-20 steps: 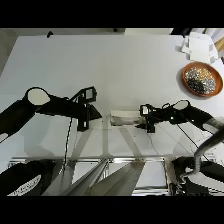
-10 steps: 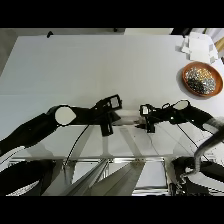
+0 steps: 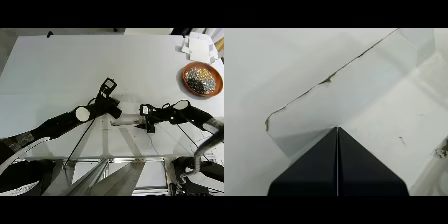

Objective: Fold the box and place the chain.

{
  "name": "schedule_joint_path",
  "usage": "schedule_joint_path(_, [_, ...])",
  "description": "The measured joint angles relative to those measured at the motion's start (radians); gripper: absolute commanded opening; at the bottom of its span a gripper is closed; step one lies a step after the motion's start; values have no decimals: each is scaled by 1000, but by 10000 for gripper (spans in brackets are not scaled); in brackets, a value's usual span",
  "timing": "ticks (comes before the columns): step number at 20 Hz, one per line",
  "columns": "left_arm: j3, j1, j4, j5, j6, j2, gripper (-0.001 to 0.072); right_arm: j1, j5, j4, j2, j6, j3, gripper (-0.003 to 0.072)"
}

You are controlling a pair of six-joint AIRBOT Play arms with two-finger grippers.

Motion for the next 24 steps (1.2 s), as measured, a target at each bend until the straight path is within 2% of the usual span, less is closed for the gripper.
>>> schedule_joint_path(8, [0,0,-32,-69,-9,-30,6,0,0,-1,0,-2,0,440])
schedule_joint_path(13, [0,9,40,-124,-4,57,6,0,-2,-2,0,-4,0,440])
schedule_joint_path(17, [0,62,201,-214,-3,189,6,0,-1,-2,0,-4,0,440])
schedule_joint_path(21, [0,117,507,-447,-3,274,12,0,-1,-2,0,-3,0,440])
schedule_joint_path(22, [0,124,581,-516,-3,280,25,0,-1,-2,0,-3,0,440])
schedule_joint_path(24, [0,132,684,-627,7,279,116,0,-1,-2,0,-3,0,440])
